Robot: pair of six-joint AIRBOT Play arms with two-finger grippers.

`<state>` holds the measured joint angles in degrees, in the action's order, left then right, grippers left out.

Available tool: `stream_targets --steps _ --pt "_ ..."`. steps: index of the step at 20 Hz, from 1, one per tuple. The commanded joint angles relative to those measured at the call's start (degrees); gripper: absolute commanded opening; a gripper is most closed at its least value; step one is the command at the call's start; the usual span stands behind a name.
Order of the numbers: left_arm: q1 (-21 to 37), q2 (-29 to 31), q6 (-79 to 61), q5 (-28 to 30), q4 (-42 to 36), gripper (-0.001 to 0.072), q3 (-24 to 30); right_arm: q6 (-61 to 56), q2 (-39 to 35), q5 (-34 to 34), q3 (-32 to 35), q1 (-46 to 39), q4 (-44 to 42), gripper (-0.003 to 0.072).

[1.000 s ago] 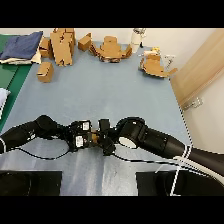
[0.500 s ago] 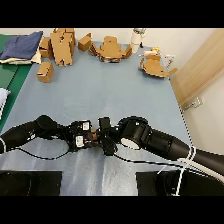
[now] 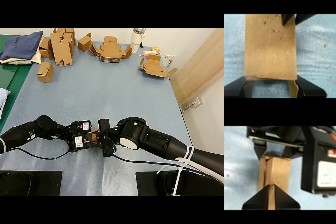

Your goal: Fold the box.

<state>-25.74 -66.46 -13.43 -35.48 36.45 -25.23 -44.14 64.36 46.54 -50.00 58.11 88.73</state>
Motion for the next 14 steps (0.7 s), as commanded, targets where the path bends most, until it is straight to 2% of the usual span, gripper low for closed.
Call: stream_targets --steps 1,5,7,9,11,14 --pt "0.0 0.0 0.0 2.1 0.0 0.0254 0.0 0.0 0.6 0.0 0.0 0.0 -2.9 0.0094" --pt "0.0 0.0 0.0 2.1 0.0 0.0253 0.0 -1.9 0.6 0.1 0.1 0.0 -6.3 0.0097" --pt "0.0 0.0 0.0 2.1 0.0 0.0253 0.0 -7.6 0.5 0.9 0.1 0.0 -6.4 0.0130" --pt "0.0 0.0 0.0 2.1 0.0 0.0253 0.0 -15.5 -0.2 2.7 0.1 -0.5 -5.4 0.0130" --pt "0.0 0.0 0.0 2.1 0.0 0.0254 0.0 -23.1 -2.1 3.0 0.1 -0.7 -3.0 0.0130" --pt "0.0 0.0 0.0 2.1 0.0 0.0253 0.0 -39.0 -6.5 2.5 0.1 -0.8 5.9 0.0129"
